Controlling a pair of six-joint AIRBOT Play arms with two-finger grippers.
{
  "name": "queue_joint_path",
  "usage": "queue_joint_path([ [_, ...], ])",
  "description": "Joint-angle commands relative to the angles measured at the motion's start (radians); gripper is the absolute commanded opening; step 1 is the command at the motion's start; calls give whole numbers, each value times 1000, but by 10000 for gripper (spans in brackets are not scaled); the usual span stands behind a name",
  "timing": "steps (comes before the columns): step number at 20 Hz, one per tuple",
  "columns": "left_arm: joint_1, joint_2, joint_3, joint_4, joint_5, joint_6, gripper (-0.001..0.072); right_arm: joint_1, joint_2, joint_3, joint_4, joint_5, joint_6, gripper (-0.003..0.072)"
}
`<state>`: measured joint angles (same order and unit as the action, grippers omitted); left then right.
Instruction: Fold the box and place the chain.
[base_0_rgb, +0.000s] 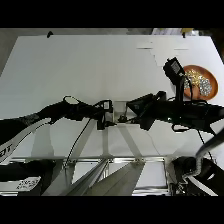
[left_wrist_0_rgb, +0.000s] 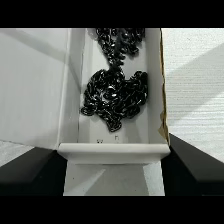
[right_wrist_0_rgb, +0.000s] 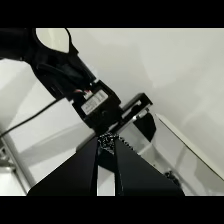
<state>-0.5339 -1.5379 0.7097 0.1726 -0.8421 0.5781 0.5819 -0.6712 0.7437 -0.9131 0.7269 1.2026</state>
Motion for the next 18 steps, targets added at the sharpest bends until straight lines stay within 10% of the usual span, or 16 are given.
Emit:
queue_joint_path([
  [1, 0, 0, 1, 0, 0, 0, 209, 9, 0, 1, 39, -60, -30, 7],
  [18, 0, 0, 1, 0, 0, 0, 209, 9, -19, 1, 82, -84, -80, 8],
])
